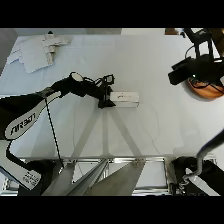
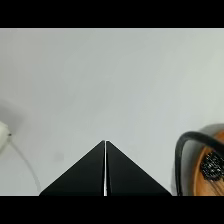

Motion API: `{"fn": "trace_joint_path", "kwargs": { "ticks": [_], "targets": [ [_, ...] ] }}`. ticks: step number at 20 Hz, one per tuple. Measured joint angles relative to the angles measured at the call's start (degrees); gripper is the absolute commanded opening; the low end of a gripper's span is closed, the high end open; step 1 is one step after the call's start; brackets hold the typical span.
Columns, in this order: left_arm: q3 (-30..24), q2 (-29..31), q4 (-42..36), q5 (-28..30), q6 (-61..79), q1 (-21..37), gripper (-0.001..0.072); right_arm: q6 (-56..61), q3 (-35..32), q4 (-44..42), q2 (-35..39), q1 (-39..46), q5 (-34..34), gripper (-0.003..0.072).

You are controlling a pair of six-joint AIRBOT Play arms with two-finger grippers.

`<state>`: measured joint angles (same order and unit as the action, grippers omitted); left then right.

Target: Fold the box and place the chain.

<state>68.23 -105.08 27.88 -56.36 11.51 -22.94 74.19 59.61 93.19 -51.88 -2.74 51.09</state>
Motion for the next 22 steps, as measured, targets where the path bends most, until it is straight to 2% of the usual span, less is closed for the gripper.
{"fn": "trace_joint_path", "kwargs": {
  "ticks": [4,10,12,18,22],
  "targets": [
    [0.0,0.0,0.0,0.0,0.0,0.0,0.0337,3.6,0.2,7.5,0.1,0.0,2.5,0.0013],
    [0.0,0.0,0.0,-0.2,0.0,0.0,0.0324,4.9,0.2,10.3,0.2,0.0,3.5,0.0013],
    [0.0,0.0,0.0,-0.5,0.0,0.0,0.0016,5.1,0.2,10.6,0.2,0.0,3.6,0.0013],
    [-0.1,0.7,0.5,-3.1,-0.7,-0.1,0.0011,5.3,0.2,10.8,0.2,0.0,3.7,0.0013],
    [-0.1,4.8,-0.5,-4.1,-3.6,-0.1,0.001,5.3,0.3,10.9,0.2,0.0,3.7,0.0013]
  ]
}}
